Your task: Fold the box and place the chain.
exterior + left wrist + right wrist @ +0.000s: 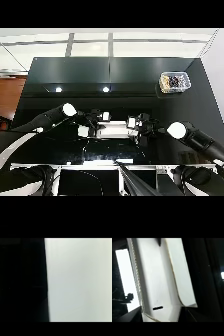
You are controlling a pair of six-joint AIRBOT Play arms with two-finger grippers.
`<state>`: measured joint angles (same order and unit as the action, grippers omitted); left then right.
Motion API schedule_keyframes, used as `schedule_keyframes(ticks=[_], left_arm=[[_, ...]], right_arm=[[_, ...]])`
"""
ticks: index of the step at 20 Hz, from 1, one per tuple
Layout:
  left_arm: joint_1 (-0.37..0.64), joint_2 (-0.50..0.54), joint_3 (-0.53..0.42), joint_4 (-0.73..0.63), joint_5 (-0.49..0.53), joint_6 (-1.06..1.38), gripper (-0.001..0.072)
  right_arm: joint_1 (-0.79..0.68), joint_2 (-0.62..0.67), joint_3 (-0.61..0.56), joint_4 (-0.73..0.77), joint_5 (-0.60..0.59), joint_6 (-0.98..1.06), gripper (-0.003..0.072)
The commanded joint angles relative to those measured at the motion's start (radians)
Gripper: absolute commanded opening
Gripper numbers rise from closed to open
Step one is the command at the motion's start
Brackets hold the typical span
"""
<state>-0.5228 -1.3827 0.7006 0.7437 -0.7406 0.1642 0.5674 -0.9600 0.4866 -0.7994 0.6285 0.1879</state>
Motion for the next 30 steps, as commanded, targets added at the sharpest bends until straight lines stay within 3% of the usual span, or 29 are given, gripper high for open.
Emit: schedule_keyframes(ticks=[1,6,13,30], left_arm=[[0.000,0.003,0.001,0.001,-0.004,0.000,0.0024],[0.000,0.003,0.001,0.001,-0.029,0.000,0.0024],[0.000,0.013,0.001,0.000,-0.031,-0.095,0.0022],[-0.034,0.051,-0.034,0.029,0.003,-0.148,0.0022]], right_arm=[[0.000,-0.021,0.001,0.098,0.050,-0.103,0.0632],[-0.011,-0.097,0.001,0.216,0.054,-0.259,0.0631],[-0.011,-0.189,0.001,0.216,0.085,-0.385,0.0632],[-0.054,-0.197,0.001,0.257,0.098,-0.425,0.0631]])
